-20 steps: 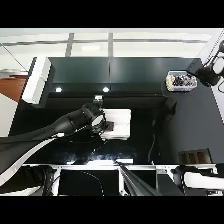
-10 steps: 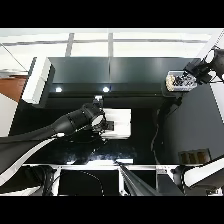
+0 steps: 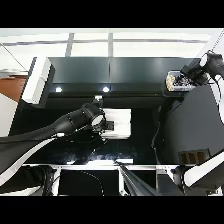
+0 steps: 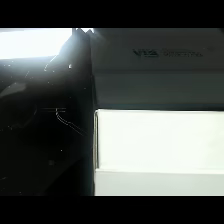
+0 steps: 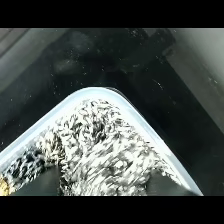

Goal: Fold the box and place the chain.

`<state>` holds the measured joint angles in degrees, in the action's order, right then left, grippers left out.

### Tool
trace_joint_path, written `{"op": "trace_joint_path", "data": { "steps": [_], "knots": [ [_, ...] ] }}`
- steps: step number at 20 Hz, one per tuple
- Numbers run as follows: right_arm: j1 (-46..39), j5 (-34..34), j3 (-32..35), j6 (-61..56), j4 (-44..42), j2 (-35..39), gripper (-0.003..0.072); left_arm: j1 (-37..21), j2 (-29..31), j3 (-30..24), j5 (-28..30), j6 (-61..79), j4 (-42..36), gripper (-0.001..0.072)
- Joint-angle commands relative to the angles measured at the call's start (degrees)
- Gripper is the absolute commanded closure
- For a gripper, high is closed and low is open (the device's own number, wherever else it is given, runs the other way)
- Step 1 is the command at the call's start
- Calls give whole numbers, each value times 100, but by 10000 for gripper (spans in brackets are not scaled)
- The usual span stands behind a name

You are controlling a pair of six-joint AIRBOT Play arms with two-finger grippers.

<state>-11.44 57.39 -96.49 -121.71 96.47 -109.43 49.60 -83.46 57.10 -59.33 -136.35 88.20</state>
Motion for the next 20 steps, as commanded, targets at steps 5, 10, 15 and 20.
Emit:
{"op": "trace_joint_path", "data": {
  "steps": [5,10,15,20],
  "knots": [
    [-13,94,-118,297,-131,61,652,0,0,-2,37,2,-22,679],
    [-116,343,-133,968,-133,728,652,0,0,-2,35,2,-24,678],
    [-245,374,-138,1609,-177,1915,652,0,0,-2,44,2,-22,678],
    [-247,632,-990,2293,-546,2938,653,0,0,-2,50,2,-26,678]
  ]
}}
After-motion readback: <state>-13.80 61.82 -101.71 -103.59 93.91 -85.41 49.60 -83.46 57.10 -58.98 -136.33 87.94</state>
